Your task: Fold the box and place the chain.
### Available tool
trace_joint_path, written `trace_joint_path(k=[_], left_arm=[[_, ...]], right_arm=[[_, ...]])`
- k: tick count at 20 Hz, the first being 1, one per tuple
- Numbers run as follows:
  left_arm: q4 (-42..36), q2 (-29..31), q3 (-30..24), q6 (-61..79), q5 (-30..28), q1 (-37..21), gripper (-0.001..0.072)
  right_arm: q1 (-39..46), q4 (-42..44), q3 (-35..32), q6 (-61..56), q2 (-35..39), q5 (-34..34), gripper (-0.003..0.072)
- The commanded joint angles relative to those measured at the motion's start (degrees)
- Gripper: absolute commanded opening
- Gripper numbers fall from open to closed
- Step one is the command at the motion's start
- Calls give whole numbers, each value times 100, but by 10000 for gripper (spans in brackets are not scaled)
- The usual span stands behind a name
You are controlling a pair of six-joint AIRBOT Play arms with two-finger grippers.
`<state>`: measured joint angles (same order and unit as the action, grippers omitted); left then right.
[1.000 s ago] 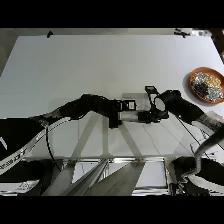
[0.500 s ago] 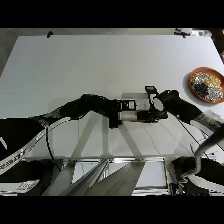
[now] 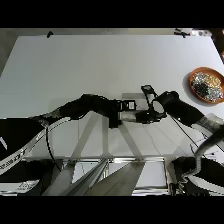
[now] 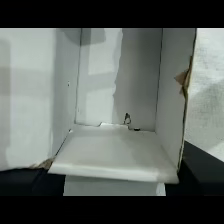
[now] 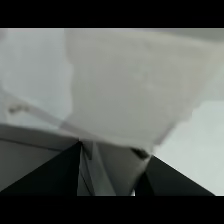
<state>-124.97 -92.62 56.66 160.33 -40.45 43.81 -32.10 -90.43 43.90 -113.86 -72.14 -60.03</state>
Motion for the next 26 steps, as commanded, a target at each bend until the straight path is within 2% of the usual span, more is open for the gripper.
trace_joint_path(k=[1,2,8,13,17,20,24,25,26], left_arm=[[-11,-4,-2,-4,2,-2,275],[-11,-4,-2,-7,2,-2,275],[-11,-4,-2,-7,0,-2,275],[-11,-4,-2,-7,2,-2,275],[-11,-4,-2,-4,0,-2,275],[-11,-4,-2,-7,0,-2,275],[-11,-4,-2,-7,0,-2,275],[-11,-4,-2,-7,0,-2,275],[-11,-4,-2,-7,2,-2,275]], right_arm=[[-2,-444,7,55,490,-127,402],[2,-496,9,153,640,-144,443],[50,-658,9,358,1327,-120,443],[756,-577,46,675,1556,-68,442],[1384,-483,52,835,1541,313,435],[1657,249,52,1187,1534,374,407],[1655,1681,50,2170,1368,-205,416],[1617,1709,50,2181,1268,-289,426],[1543,1624,50,2177,1132,-354,488]])
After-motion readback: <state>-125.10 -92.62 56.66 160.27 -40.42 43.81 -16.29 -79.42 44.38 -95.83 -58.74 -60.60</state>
